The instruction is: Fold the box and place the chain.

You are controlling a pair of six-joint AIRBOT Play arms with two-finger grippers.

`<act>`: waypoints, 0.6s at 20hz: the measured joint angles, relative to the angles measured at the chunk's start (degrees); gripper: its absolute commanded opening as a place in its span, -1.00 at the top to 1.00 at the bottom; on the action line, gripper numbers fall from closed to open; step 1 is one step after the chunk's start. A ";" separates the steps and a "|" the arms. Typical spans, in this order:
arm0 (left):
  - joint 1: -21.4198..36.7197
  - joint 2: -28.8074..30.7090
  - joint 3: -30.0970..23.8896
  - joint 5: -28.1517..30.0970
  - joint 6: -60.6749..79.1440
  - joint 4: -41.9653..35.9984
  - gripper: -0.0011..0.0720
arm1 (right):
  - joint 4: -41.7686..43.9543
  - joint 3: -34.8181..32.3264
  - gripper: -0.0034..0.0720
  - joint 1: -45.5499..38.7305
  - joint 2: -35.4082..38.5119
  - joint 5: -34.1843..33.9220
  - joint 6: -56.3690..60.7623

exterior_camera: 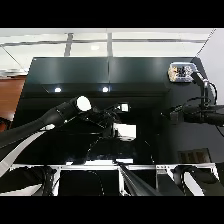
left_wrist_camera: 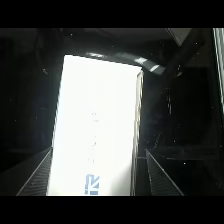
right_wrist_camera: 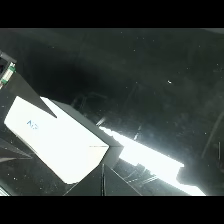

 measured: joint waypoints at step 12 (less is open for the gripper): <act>-4.76 -0.02 0.07 4.94 -6.56 10.32 -0.87 | 0.00 0.00 0.87 0.00 0.00 -0.04 0.02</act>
